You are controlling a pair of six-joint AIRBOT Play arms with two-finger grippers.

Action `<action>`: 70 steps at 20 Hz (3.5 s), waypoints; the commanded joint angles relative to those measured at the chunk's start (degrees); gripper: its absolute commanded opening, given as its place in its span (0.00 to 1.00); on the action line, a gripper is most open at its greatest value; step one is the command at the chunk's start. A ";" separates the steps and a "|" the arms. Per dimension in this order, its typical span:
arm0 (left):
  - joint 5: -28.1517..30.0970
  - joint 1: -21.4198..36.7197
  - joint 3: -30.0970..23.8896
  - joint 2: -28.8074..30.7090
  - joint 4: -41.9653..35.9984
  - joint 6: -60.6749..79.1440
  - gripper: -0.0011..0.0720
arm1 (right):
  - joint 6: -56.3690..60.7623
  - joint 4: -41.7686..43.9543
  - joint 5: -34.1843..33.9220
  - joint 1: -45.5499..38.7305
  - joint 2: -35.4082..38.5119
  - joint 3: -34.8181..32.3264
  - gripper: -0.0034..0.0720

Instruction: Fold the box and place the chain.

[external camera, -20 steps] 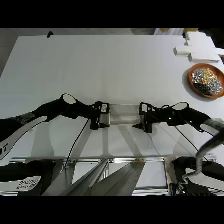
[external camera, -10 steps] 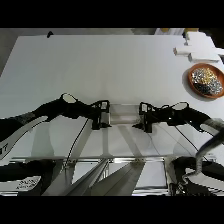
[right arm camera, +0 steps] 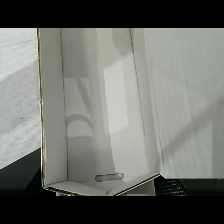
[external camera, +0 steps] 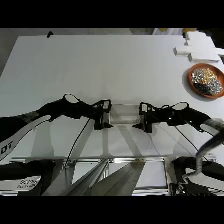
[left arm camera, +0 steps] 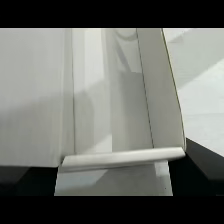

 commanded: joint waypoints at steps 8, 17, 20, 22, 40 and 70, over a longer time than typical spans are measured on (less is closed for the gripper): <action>0.11 0.74 0.13 -0.24 4.09 -6.91 0.97 | 0.00 0.02 0.00 0.04 -0.02 0.02 0.57; 0.22 0.46 0.13 -0.24 4.76 -6.91 0.97 | 0.00 0.02 0.00 0.04 -0.02 0.02 0.57; 1.20 -0.26 0.13 -0.20 4.87 -7.15 0.97 | 0.00 0.02 0.00 0.04 -0.02 0.02 0.57; 1.38 -0.63 0.13 -0.20 4.81 -7.13 0.97 | 0.00 0.02 0.00 0.04 -0.02 0.02 0.57; 2.01 -0.59 0.13 -0.17 3.63 -7.52 0.70 | 0.00 0.02 0.00 0.04 -0.02 0.02 0.57; -1.16 0.90 -0.55 0.22 -0.28 -0.59 0.96 | 0.00 0.02 0.00 0.04 -0.02 0.02 0.57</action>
